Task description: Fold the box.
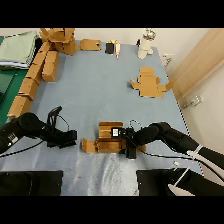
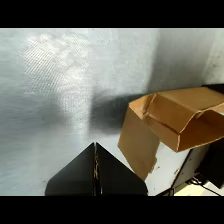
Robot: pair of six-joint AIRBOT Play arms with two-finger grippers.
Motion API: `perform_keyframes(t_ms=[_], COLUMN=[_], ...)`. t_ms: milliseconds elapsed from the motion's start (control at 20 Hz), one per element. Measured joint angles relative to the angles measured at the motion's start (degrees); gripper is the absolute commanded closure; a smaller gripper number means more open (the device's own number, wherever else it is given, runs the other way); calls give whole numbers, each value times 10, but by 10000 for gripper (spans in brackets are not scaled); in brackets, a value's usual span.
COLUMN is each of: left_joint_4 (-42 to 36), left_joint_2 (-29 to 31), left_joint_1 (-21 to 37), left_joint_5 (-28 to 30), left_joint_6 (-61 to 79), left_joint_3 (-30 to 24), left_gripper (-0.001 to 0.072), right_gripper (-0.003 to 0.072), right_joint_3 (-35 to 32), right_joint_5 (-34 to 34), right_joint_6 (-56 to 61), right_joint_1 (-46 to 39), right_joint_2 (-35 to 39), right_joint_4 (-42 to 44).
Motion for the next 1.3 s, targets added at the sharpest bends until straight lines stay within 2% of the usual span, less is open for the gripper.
perform_keyframes(t_ms=[400, 850, 900, 950, 1000, 1050, 1300], left_joint_4=[-63, -120, -121, -122, -125, -125, -126], left_joint_2=[-61, -68, -68, -67, -66, -66, -65], left_joint_1=[-104, -139, -139, -139, -140, -140, -140], left_joint_5=[102, 127, 128, 128, 128, 128, 128], left_joint_6=[-2, 14, 16, 17, 18, 19, 20], left_joint_3=[-14, 6, 12, 18, 23, 27, 35], left_gripper=[699, 695, 685, 455, 426, 492, 490], right_gripper=[162, 162, 162, 162, 162, 162, 162], right_joint_3=[0, 0, 0, 0, 0, 0, 0], right_joint_5=[0, 0, 0, 0, 0, 0, 0], right_joint_6=[0, 0, 0, 0, 0, 0, 0], right_joint_1=[0, 0, 0, 0, 0, 0, 0], right_joint_2=[0, 0, 0, 0, 0, 0, 0], right_joint_4=[0, 0, 0, 0, 0, 0, 0])
